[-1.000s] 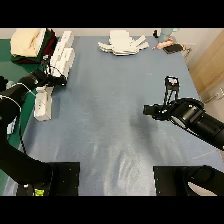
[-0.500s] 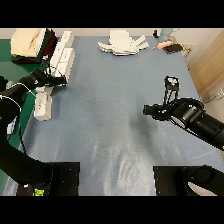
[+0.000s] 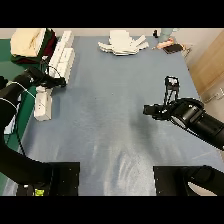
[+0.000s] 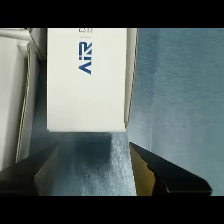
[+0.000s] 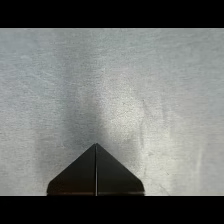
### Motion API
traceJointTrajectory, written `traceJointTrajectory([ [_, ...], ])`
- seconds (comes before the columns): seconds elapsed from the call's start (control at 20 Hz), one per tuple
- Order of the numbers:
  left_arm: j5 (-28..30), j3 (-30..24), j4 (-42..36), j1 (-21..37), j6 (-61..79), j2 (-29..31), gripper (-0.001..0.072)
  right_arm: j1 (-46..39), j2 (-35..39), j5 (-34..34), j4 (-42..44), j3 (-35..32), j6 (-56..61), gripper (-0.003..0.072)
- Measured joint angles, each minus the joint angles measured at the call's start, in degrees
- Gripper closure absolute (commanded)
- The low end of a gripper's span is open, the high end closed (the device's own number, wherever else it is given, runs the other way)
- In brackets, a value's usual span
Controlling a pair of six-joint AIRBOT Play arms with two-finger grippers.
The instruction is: Fold the box.
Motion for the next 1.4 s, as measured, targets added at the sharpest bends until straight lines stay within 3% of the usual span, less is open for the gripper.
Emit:
traceJointTrajectory([
  [0.2,-11.9,3.0,0.8,0.6,-0.7,2.1,0.0007,0.0,0.0,0.0,0.1,0.0,-0.1,0.0683],
  [0.25,-15.4,4.0,1.4,0.6,-1.9,2.6,0.0085,0.0,0.0,0.0,0.4,0.0,-0.1,0.0682],
  [0.3,-18.6,5.1,2.7,0.7,-3.2,2.9,0.0412,0.0,0.0,0.0,0.5,0.0,-0.4,0.0682],
  [0.35,-21.9,6.3,3.5,0.8,-4.6,3.2,0.0687,0.0,0.0,0.0,0.7,0.0,-0.7,0.0682],
  [0.6,-37.4,12.2,5.0,0.2,-8.4,4.3,0.0697,0.0,-0.5,0.0,2.4,0.9,-3.2,0.0682],
  [0.85,-40.7,11.5,5.2,-3.9,-8.7,11.8,0.0697,0.0,-4.9,0.1,4.7,8.0,-8.3,0.0682],
  [1.05,-38.5,4.3,5.1,-9.3,-8.7,21.9,0.0696,0.0,-12.1,1.7,8.2,18.1,-14.1,0.0683],
  [1.4,-30.1,-15.6,5.2,-19.6,-10.7,38.3,0.0693,0.0,-23.5,6.0,15.6,30.5,-21.9,0.0682],
])
